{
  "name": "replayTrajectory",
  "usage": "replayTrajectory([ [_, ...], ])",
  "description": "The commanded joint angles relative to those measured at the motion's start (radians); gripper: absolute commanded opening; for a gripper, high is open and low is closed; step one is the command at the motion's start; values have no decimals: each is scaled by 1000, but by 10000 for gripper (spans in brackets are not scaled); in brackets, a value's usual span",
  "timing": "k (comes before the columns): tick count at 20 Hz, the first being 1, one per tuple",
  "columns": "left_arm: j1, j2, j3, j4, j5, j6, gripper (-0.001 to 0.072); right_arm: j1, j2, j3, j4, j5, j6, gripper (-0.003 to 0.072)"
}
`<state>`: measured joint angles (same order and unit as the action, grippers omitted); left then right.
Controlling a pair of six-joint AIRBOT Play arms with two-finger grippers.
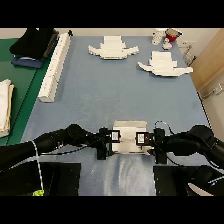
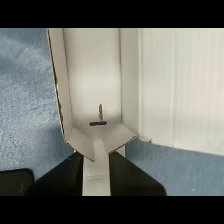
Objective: Fold the box.
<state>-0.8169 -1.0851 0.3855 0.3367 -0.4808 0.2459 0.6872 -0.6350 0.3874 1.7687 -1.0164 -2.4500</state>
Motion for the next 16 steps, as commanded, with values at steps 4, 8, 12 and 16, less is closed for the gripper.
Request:
replayTrajectory([
  [4,0,0,0,0,0,0,413,19,-8,-2,31,96,-39,144],
  [8,0,0,0,0,0,0,413,19,-52,-2,108,138,-101,143],
  [12,0,0,0,0,0,0,413,19,-89,-2,137,171,-125,519],
  [16,0,0,0,0,0,0,413,19,-89,-2,139,167,-125,594],
])
